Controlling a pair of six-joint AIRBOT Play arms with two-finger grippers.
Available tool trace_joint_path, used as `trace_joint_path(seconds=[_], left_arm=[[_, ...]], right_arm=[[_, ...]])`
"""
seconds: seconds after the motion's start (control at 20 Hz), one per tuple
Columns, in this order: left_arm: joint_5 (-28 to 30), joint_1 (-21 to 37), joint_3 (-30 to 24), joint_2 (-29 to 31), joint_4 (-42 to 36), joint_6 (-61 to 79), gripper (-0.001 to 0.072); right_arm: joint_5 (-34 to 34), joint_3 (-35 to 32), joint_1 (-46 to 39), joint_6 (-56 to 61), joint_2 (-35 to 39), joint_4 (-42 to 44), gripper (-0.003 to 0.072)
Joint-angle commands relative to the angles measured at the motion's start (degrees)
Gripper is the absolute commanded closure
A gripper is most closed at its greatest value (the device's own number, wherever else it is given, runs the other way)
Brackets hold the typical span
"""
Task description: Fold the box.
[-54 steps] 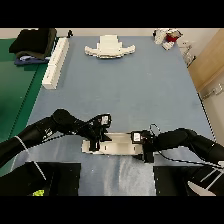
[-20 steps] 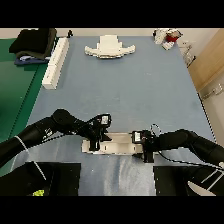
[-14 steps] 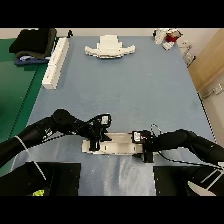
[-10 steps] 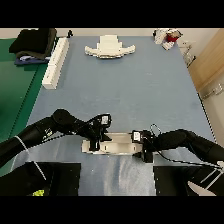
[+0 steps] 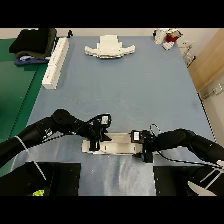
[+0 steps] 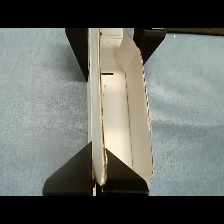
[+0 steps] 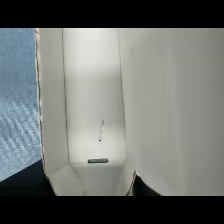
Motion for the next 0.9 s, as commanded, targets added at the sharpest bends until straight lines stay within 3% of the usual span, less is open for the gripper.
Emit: trace_joint_path(seconds=[0.0, 0.25, 0.6, 0.85], left_arm=[[0.0, -0.04, 0.02, 0.0, 0.02, 0.02, 0.0696], [0.0, -0.04, 0.02, 0.0, 0.02, 0.02, 0.0696], [0.0, -0.04, 0.02, 0.0, 0.02, 0.02, 0.0696], [0.0, -0.04, 0.02, 0.0, 0.02, 0.02, 0.0696]], right_arm=[[-0.07, 0.37, 0.02, -0.04, 1.49, 0.09, 0.0075], [-0.07, 0.28, 0.02, -0.04, 1.55, 0.07, 0.0078], [0.2, 0.11, 0.04, -0.04, -1.57, 0.39, 0.0174], [0.15, 0.11, 0.02, -0.04, -1.6, 0.28, 0.0173]])
